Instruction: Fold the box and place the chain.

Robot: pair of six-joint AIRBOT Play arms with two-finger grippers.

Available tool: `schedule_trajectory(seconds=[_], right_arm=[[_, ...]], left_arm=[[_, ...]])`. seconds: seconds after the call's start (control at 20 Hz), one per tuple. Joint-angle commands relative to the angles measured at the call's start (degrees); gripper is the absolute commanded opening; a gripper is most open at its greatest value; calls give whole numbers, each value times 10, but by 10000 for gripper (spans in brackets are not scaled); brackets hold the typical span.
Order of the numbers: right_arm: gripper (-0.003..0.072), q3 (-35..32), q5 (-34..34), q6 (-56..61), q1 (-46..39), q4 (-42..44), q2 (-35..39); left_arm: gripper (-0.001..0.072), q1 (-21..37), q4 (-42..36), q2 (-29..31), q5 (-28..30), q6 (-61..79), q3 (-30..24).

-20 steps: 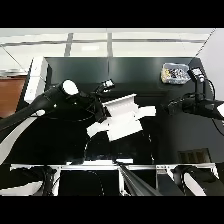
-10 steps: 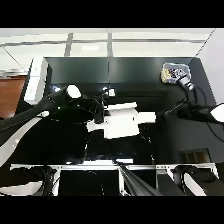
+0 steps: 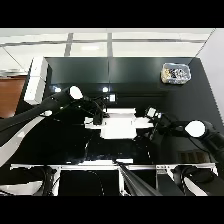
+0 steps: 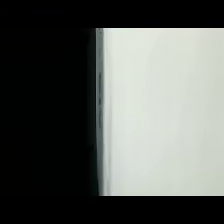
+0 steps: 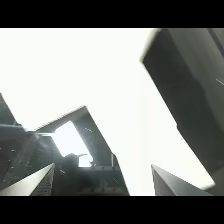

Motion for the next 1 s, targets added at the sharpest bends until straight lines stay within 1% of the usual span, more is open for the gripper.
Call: schedule_trajectory(seconds=[0.0, 0.15, 0.35, 0.5, 0.65, 0.8, 0.85, 0.95], right_arm=[[704, -11, -29, -48, 51, 19, -16], [703, -11, -29, -139, 73, 63, -33], [703, -11, -36, -217, 81, 82, -66], [702, -10, -66, -244, 85, 108, -85], [702, -10, -125, -243, 119, 112, -99], [702, -10, -177, -243, 127, 137, -103], [702, -6, -188, -243, 126, 140, -103], [702, 12, -179, -243, 126, 137, -103]], left_arm=[[20, 0, -5, -11, -2, 4, 0], [20, 0, -5, -11, -2, 4, 0], [20, 0, -5, -11, -3, 4, 0], [20, 0, -5, -11, -2, 4, 0], [21, 0, -5, -11, -3, 4, 0], [21, 0, -5, -11, -3, 4, 0], [20, 0, -5, -11, -4, 4, 0], [21, 0, -5, -11, -12, 4, 0]])
